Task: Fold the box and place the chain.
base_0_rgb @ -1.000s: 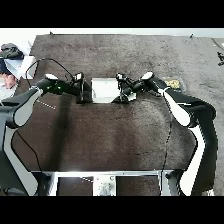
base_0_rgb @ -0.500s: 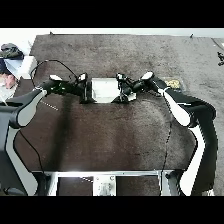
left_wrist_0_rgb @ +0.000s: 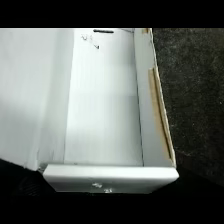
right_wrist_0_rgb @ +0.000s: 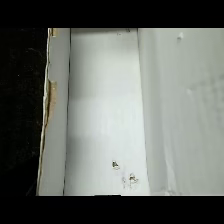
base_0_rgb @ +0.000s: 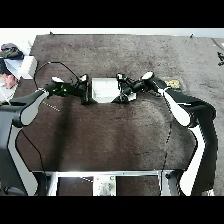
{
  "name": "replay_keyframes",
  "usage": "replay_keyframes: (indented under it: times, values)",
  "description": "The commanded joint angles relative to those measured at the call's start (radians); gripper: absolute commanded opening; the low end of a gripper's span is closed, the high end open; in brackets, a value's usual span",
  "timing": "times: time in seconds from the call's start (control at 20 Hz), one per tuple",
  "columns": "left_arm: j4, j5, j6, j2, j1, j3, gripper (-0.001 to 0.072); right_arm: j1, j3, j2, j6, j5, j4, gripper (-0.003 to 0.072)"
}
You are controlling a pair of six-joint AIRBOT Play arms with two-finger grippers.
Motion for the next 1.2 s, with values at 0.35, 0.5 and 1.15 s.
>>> replay_keyframes:
  times: [0.35,0.5,1.15]
  values:
    - [-0.005,-0.031,0.053,-0.006,0.001,0.001,0.0719,0.001,0.000,-0.001,0.000,0.000,0.000,0.0266]
    - [-0.006,-0.030,0.053,-0.006,0.001,0.001,0.0719,0.001,0.000,-0.001,0.000,0.000,0.000,0.0266]
    - [-0.027,-0.003,0.053,-0.006,0.001,0.001,0.0699,0.001,0.000,-0.001,0.000,0.000,0.000,0.0266]
